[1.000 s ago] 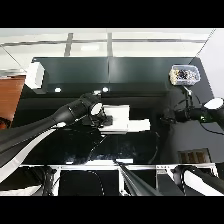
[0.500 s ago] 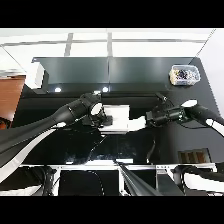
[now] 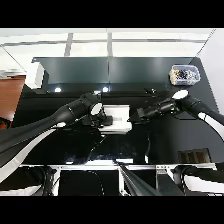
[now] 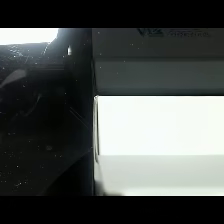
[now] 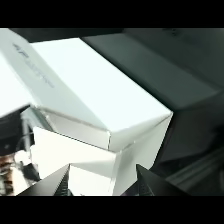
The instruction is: Fold the box and place the chain.
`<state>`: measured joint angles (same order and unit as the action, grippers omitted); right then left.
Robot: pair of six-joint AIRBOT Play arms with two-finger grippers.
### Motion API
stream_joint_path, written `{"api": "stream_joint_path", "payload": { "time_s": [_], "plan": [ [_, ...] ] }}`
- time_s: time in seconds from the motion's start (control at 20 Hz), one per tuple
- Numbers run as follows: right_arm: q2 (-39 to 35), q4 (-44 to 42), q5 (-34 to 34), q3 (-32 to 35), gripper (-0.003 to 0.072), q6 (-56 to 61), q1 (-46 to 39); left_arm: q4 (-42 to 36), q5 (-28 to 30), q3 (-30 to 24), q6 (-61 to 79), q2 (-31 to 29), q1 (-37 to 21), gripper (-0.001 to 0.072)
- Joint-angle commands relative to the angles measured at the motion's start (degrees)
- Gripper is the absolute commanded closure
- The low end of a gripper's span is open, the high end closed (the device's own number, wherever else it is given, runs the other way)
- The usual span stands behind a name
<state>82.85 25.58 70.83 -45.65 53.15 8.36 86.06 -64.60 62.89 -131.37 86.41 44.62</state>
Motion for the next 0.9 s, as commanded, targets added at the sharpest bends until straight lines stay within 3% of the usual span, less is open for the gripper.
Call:
{"api": "stream_joint_path", "payload": {
  "time_s": [0.0, 0.45, 0.65, 0.7, 0.85],
  "plan": [
    [0.0, 6.4, -4.3, -2.7, 0.0256, 7.4, 4.4, 0.0, 0.0, 0.0, 0.0, 0.0, 0.0, 0.0687],
    [0.0, 32.2, -10.7, -11.1, 0.0272, 38.1, 18.2, 0.0, 0.1, 0.0, 0.0, 0.0, 0.0, 0.0687],
    [0.0, 38.3, -10.7, -13.6, 0.0276, 49.0, 23.3, 0.0, 0.0, 0.0, 0.0, 0.0, 0.0, 0.0687],
    [0.0, 41.3, -10.7, -14.3, 0.0342, 52.3, 24.7, 0.0, 0.0, 0.0, 0.0, 0.0, 0.0, 0.0687],
    [0.1, 51.6, -10.4, -16.4, 0.0342, 62.9, 29.1, 0.0, 0.0, 0.0, 0.0, 0.0, 0.0, 0.0687]
  ]
}}
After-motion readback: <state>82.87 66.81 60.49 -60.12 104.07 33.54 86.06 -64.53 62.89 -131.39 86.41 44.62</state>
